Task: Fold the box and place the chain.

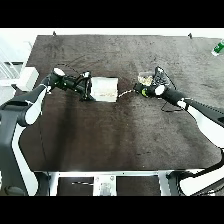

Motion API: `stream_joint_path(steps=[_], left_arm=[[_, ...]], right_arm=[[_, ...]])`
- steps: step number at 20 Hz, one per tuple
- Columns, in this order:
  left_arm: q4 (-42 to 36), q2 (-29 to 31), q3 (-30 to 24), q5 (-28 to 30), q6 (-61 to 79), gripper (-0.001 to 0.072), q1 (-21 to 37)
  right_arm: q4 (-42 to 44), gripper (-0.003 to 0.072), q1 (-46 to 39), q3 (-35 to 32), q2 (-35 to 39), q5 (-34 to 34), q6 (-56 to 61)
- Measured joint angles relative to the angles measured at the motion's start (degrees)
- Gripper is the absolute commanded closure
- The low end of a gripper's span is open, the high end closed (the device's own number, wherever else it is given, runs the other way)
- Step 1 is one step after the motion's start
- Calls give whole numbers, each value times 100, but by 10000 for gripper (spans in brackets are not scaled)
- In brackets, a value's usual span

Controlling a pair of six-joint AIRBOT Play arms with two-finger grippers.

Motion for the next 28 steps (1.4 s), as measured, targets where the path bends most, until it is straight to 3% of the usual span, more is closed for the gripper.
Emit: stream_joint_path(steps=[1, 2, 6, 13, 17, 21, 28], left_arm=[[0, 0, 0, 0, 0, 219, 2], [2, 0, -2, 0, 0, 219, 0], [0, 0, -2, 0, 0, 219, 0], [0, 0, -2, 24, 2, 219, 0], [2, 0, -2, 37, 2, 219, 0], [2, 0, 0, 37, 2, 219, 0], [0, 0, 0, 39, 2, 219, 0]], right_arm=[[61, 654, 15, 81, -92, -55, 13], [111, 675, 24, 144, -160, -103, 46], [181, 676, 83, 251, -22, -96, 26], [92, 676, 820, 282, 1910, 442, -968], [33, 677, 1392, 289, 2465, 579, -1145], [35, 677, 2044, 293, 2413, 177, -1139], [35, 677, 2413, 293, 1582, -466, -715]])
